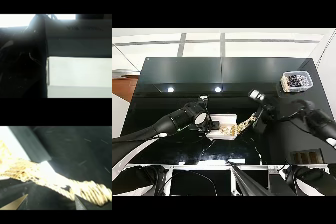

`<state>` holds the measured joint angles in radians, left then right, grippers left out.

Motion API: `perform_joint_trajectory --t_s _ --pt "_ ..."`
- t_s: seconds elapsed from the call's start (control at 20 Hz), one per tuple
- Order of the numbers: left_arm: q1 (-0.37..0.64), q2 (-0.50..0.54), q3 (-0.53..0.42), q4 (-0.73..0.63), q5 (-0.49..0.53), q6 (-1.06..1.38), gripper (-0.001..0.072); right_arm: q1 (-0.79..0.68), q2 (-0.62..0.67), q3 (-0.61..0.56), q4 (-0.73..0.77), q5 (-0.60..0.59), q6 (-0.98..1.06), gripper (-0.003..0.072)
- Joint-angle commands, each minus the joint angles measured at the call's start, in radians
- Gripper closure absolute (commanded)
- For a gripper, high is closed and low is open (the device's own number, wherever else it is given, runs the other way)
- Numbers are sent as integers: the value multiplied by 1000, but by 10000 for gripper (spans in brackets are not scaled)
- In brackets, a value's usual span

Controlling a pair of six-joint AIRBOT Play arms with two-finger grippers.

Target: Fold the box and place the chain.

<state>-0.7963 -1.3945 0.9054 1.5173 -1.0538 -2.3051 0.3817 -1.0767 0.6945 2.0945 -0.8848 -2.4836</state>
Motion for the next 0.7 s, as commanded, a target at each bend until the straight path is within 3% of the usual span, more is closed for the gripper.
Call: perform_joint_trajectory --t_s 0.0,0.3,0.65 --pt "0 0 0 0 2 0 677 96 -80 -19 43 43 -310 -25" --pt "0 0 0 1 2 0 677 113 -115 -21 45 57 -434 -25" --pt "0 0 0 0 2 0 678 113 -176 -21 45 177 -455 -24"
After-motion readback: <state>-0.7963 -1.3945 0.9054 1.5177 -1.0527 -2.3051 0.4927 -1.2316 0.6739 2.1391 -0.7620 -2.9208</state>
